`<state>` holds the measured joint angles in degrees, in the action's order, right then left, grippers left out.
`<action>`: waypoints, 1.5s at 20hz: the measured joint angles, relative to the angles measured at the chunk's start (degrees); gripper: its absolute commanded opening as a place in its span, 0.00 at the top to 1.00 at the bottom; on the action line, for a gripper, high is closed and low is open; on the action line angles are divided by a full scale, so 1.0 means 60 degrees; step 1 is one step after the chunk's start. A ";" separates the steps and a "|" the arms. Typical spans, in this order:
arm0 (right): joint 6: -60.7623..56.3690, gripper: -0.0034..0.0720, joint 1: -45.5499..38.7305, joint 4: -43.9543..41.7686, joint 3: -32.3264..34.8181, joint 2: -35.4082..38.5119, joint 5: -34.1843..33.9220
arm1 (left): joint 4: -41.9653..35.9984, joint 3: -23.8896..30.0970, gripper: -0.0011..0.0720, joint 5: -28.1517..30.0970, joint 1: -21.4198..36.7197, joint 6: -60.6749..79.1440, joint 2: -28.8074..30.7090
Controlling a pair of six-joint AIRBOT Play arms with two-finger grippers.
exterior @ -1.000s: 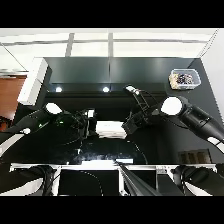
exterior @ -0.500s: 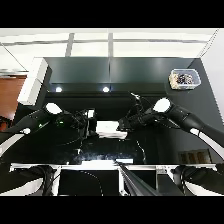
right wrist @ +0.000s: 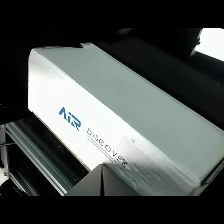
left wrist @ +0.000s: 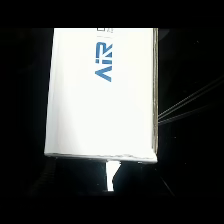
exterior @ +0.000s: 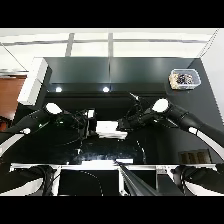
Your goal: Fold the box and place the chain.
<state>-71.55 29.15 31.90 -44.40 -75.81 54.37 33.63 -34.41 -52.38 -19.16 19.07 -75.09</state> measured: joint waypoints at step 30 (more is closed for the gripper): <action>-0.0007 0.94 -0.4575 0.1545 -0.1555 0.4550 0.2929 | 0.1246 -0.2226 0.02 -0.0178 -0.2073 -0.4652 0.0069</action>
<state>-71.59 1.69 41.17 -53.74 -48.51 71.94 41.10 -47.77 -53.45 -31.59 -8.84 -74.67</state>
